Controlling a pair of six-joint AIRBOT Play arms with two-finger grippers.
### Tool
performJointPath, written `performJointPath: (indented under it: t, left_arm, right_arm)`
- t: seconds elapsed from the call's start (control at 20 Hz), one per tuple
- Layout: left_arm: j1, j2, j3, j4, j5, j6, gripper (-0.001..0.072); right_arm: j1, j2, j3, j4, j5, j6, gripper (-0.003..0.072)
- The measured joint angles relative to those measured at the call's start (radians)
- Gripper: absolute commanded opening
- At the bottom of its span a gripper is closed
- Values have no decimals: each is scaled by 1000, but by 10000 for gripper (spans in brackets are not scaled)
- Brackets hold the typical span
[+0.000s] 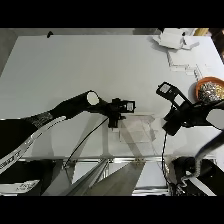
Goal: Fold the box and place the chain.
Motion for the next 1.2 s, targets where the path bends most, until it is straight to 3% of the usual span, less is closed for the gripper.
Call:
performJointPath:
  t: [0.55,1.2]
  left_arm:
    - [-13,39,27,186,13,-178,3]
    - [-13,5,31,207,2,-204,8]
  right_arm:
    - [0,0,0,0,-2,-5,12]
    - [0,0,0,1,-3,-5,12]
